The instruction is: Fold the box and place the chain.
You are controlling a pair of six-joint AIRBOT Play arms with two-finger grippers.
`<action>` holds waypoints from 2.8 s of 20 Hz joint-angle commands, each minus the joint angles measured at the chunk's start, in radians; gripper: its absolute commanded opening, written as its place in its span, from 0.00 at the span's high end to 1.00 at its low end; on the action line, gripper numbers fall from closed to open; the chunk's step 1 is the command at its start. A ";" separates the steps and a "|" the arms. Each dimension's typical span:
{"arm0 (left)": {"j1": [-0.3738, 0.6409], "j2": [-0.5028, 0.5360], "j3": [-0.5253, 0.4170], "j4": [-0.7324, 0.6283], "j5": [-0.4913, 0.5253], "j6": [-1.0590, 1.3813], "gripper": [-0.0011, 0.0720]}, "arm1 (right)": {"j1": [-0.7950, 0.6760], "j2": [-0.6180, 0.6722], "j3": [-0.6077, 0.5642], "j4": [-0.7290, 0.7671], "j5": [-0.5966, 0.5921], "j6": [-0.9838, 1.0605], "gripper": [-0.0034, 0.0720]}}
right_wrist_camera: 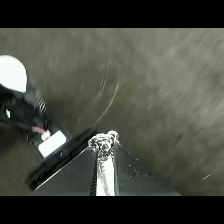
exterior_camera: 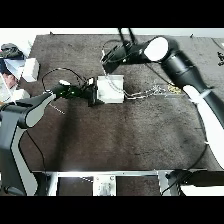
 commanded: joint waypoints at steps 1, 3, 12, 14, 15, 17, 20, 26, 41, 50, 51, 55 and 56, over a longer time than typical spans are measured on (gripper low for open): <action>0.000 -0.001 0.000 0.000 0.000 0.000 0.60 | 0.002 -0.094 -0.014 -0.008 0.047 0.028 0.98; 0.000 -0.001 0.000 0.000 0.000 0.000 0.60 | -0.023 -0.100 -0.061 -0.014 0.034 0.041 0.86; 0.000 -0.001 0.000 0.000 0.000 0.000 0.60 | -0.266 0.172 -0.449 0.011 0.032 0.089 0.52; 0.000 -0.001 0.000 0.000 0.000 0.000 0.60 | -0.348 0.269 -0.629 0.011 -0.071 0.159 0.51; 0.000 -0.001 0.000 0.000 0.000 0.000 0.60 | -0.388 0.295 -0.700 0.011 -0.130 0.191 0.51; 0.000 -0.001 0.000 0.000 0.000 0.000 0.59 | -0.462 0.304 -0.810 0.012 -0.244 0.269 0.51; 0.000 -0.001 0.000 0.000 0.000 0.000 0.60 | -0.510 0.260 -0.891 0.019 -0.391 0.347 0.27; 0.000 -0.001 0.000 0.000 0.000 0.000 0.60 | -0.466 0.121 -0.891 0.192 -0.607 0.347 0.27; 0.000 -0.001 0.000 0.000 0.000 0.000 0.59 | -0.365 -0.076 -0.768 0.405 -0.850 0.389 0.63; 0.000 -0.001 0.000 0.000 0.000 0.000 0.59 | -0.362 -0.039 -0.768 0.411 -0.835 0.387 0.98; 0.000 -0.001 0.000 0.000 0.000 0.000 0.59 | -0.359 -0.005 -0.768 0.399 -0.815 0.388 0.98; 0.000 -0.001 0.000 0.000 0.000 0.000 0.60 | -0.322 0.176 -0.768 0.343 -0.699 0.388 0.98; 0.000 -0.001 0.000 0.000 0.000 0.000 0.60 | -0.302 0.225 -0.768 0.330 -0.669 0.386 0.98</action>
